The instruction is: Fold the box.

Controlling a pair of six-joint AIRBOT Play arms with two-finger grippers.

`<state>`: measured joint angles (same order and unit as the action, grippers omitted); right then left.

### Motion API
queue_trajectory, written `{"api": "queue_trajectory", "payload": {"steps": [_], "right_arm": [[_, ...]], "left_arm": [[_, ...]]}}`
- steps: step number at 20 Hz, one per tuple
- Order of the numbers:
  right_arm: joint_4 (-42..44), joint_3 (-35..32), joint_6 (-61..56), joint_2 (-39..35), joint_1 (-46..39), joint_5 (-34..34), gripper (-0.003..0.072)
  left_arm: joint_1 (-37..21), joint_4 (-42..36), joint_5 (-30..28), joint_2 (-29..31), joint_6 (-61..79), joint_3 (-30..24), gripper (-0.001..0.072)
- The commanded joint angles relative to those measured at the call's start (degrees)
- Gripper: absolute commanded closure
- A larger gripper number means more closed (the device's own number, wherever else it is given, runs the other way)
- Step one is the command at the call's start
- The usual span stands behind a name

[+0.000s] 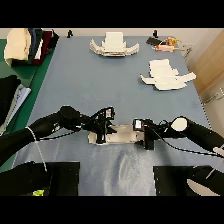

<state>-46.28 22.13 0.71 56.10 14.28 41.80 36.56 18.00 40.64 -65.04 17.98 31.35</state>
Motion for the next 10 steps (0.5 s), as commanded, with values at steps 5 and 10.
{"api": "queue_trajectory", "payload": {"steps": [5, 10], "right_arm": [[0.4, 0.0, 0.0, -0.1, 0.0, 0.8, 0.0080], [1.6, 0.0, 1.8, -0.1, 0.0, 1.2, 0.0083]], "left_arm": [[0.0, 0.0, 0.0, 0.0, 0.0, 0.0, 0.0691], [0.0, 0.0, 0.0, 0.0, 0.0, 0.0, 0.0691]]}}
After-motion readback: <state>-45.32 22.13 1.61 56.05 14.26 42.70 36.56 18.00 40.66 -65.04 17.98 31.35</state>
